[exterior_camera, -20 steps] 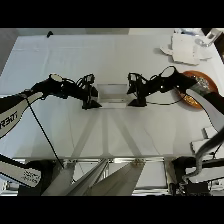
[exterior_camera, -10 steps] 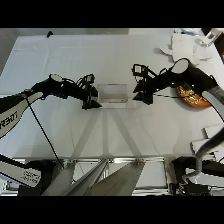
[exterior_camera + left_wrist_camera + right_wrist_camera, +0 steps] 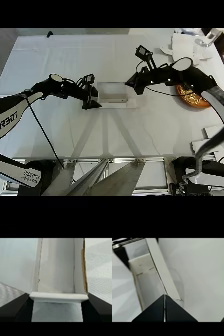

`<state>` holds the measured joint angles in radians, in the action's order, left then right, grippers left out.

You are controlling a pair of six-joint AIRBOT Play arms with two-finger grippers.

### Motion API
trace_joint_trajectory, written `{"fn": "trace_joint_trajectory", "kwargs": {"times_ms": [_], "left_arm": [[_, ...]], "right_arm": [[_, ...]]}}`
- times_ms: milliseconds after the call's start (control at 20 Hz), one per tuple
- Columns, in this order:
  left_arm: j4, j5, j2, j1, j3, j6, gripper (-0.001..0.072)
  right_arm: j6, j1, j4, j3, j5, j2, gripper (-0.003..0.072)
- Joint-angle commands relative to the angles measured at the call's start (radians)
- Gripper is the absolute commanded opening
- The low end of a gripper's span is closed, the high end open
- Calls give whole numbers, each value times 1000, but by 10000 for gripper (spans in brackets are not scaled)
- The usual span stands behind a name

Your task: Fold the box and place the chain.

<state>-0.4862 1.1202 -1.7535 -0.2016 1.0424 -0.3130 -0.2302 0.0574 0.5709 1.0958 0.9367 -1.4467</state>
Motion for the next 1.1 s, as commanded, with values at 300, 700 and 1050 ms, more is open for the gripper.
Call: {"fn": "trace_joint_trajectory", "kwargs": {"times_ms": [300,700,1050], "left_arm": [[0,0,0,0,1,0,395],[0,2,-1,0,1,0,395],[0,2,0,0,1,0,395]], "right_arm": [[-9,48,-26,1,-273,-186,9],[-9,63,-18,2,-251,-238,11],[-8,32,185,1,-141,-1,123]]}}
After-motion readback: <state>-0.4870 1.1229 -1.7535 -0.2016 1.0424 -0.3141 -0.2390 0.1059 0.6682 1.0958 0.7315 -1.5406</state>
